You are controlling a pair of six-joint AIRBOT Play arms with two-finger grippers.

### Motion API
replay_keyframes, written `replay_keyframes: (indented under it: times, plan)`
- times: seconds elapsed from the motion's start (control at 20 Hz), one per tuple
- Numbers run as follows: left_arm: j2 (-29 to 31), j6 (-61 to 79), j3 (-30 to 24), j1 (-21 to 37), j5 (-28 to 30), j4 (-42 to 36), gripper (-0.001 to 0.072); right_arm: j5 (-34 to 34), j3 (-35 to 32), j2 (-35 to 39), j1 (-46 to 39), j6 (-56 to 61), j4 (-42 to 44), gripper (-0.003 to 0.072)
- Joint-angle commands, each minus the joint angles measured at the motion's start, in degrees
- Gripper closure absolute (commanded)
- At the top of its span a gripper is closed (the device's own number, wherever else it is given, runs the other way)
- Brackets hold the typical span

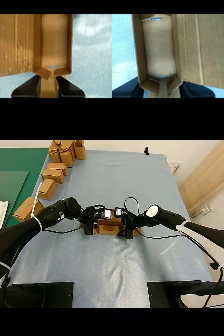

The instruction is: Fold the box.

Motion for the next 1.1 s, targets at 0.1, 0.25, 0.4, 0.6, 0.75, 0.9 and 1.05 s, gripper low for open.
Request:
replay_keyframes:
  times: [0.1, 0.25, 0.4, 0.6, 0.75, 0.9, 1.05]
  plan:
    - [-0.02, -2.08, 0.13, -0.39, 0.35, -0.70, 0.0485, 0.00, -0.02, -0.02, -0.02, 0.02, 0.02, 0.0179]
    - [0.39, -6.58, 0.15, 1.86, -0.66, 0.22, 0.0485, 0.02, -0.02, -0.02, -0.02, 0.02, 0.02, 0.0178]
    - [3.08, -9.75, 0.20, 6.49, -6.54, 0.76, 0.0487, 0.02, -0.02, -0.02, -0.02, 0.00, 0.02, 0.0179]
    - [10.03, -16.15, 0.20, 12.83, -9.94, -1.03, 0.0692, 0.02, -0.02, -0.02, -0.02, 0.00, 0.00, 0.0178]
    - [12.44, -35.23, 0.00, 20.98, -10.36, -2.43, 0.0694, 0.02, -0.02, -0.02, -0.02, 0.00, 0.00, 0.0178]
    - [9.01, -52.37, -2.12, 29.94, -14.10, -2.32, 0.0695, 0.02, -0.02, -0.02, -0.02, 0.00, 0.00, 0.0178]
    - [0.24, -55.78, -2.89, 32.15, -19.50, -7.91, 0.0696, 0.02, -0.02, -0.02, -0.02, 0.00, 0.02, 0.0178]
